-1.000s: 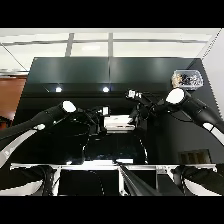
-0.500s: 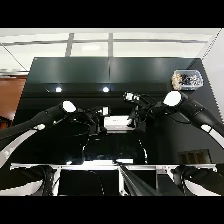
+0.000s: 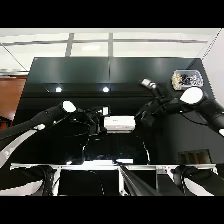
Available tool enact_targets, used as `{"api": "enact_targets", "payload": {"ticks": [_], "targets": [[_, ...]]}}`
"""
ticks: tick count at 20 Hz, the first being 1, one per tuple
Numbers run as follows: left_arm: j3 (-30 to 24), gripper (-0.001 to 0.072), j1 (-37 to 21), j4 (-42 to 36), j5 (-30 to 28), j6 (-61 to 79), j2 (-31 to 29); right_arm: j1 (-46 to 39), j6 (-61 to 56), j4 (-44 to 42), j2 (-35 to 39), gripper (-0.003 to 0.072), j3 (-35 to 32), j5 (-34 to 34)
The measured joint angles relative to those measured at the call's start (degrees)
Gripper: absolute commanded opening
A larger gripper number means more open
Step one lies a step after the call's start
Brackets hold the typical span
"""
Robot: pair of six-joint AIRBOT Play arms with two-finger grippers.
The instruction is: Fold the box and place the chain.
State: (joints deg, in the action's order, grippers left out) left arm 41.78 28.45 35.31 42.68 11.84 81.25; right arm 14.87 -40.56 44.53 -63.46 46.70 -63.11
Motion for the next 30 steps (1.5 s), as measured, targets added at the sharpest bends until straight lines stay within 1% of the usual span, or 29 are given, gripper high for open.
{"api": "enact_targets", "payload": {"ticks": [2,4,7,10,15,19,23,26,28,30], "targets": [[0.0,0.0443,0.0,0.02,0.0,0.0,0.0,-1.9,-8.13,-3.19,0.87,0.0009,-2.38,-2.97],[0.0,0.0443,0.0,0.02,-0.02,0.0,0.0,-2.67,-11.39,-10.25,0.7,0.0013,-5.55,-4.37],[0.0,0.0443,0.0,0.0,-0.07,0.0,0.0,-1.66,-12.5,-20.57,-1.51,0.0013,-8.7,-0.87],[0.0,0.0443,0.0,0.02,-0.09,0.0,0.0,1.16,-12.96,-25.53,-4.44,0.0013,-9.94,4.48],[0.0,0.0443,0.0,0.02,-0.15,0.0,0.0,4.35,-14.67,-24.33,-7.37,0.0013,-10.56,11.15],[0.0,0.0443,0.0,-0.02,-0.22,-0.2,0.0,5.01,-15.41,-22.99,-7.96,0.0013,-10.67,13.77],[0.0,0.0443,0.0,-0.09,-0.44,-0.17,0.0,5.18,-15.69,-21.66,-8.11,0.0013,-10.67,14.95],[0.0,0.0443,0.0,-0.11,-0.55,-0.15,0.02,5.07,-15.67,-20.92,-8.07,0.0013,-10.4,15.37],[0.0,0.0443,0.0,-0.11,-0.52,-0.04,0.02,3.98,-15.39,-19.54,-7.37,0.0014,-9.03,14.91],[0.0,0.0443,0.0,0.04,-0.2,0.04,0.0,1.62,-15.17,-18.78,-5.68,0.0014,-5.9,9.64]]}}
